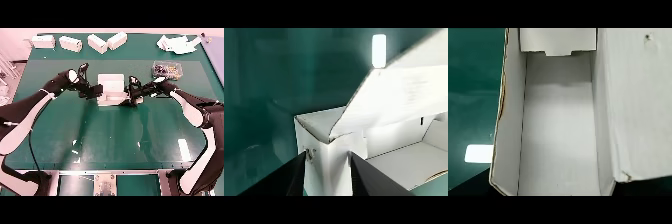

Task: Fold the box and place the chain.

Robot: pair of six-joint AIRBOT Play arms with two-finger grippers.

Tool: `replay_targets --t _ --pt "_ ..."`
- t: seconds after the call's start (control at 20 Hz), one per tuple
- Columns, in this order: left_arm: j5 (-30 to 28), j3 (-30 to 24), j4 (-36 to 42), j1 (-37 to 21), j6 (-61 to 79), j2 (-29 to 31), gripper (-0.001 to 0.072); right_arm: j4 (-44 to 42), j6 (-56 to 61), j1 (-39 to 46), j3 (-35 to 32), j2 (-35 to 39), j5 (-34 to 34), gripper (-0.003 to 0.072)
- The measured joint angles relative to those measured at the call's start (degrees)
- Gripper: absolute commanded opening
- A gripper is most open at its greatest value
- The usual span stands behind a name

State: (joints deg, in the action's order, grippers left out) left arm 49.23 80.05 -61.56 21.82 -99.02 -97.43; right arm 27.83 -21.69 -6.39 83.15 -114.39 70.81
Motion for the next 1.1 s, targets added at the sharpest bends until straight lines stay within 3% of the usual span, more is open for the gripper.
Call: replay_targets --t 0.45,1.1 --pt "2.2 1.2 -4.2 1.0 -4.4 -0.4 0.033 0.0 0.0 0.0 0.0 0.0 0.1 0.0581" --pt "13.9 15.0 -14.5 4.9 -12.9 -8.2 0.0329 0.0 0.0 0.0 0.0 0.0 0.0 0.0581"
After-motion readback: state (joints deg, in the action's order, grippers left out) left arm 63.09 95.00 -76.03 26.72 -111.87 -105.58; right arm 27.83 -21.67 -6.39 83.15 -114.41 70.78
